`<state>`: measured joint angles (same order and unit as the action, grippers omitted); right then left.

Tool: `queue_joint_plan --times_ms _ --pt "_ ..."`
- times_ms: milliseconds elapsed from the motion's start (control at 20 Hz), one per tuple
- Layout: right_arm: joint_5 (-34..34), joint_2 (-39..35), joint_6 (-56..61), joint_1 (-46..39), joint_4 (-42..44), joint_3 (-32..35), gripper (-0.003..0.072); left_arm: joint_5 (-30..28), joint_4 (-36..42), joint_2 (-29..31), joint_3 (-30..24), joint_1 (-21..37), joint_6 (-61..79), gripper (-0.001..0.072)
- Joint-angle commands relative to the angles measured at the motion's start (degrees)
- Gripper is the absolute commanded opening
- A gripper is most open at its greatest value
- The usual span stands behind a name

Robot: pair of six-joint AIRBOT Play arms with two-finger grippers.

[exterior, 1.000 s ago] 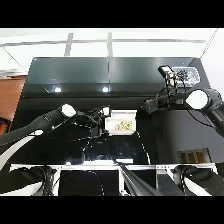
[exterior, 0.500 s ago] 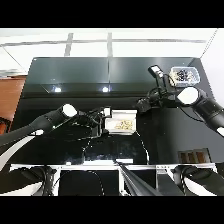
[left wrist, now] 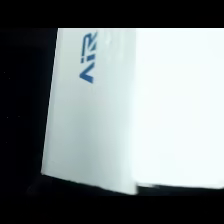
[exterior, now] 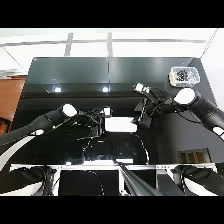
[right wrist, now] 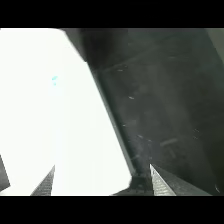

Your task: Fold the box and place the chain.

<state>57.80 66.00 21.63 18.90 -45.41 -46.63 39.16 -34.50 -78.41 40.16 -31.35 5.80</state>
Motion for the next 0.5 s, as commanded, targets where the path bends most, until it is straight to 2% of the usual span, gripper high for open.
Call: queue_joint_plan --times_ms 0,300,350,400,450 --pt "0.17 0.42 -7.06 2.54 0.98 1.33 0.0706 0.04 0.00 0.02 0.07 -0.04 0.00 0.0463" --pt "-0.55 0.39 -7.82 3.61 0.68 1.33 0.0704 0.02 0.00 0.02 0.07 -0.04 0.00 0.0463" --pt "-0.72 0.39 -7.80 3.61 0.61 1.33 0.0613 0.02 0.02 0.02 0.07 -0.04 0.00 0.0463" --pt "-0.72 0.39 -7.78 3.61 0.52 1.33 0.0588 0.02 0.02 0.02 0.07 -0.04 0.00 0.0463" --pt "-0.85 0.39 -7.76 3.61 0.28 1.33 0.0465 0.02 0.02 0.02 0.07 -0.04 0.00 0.0463"
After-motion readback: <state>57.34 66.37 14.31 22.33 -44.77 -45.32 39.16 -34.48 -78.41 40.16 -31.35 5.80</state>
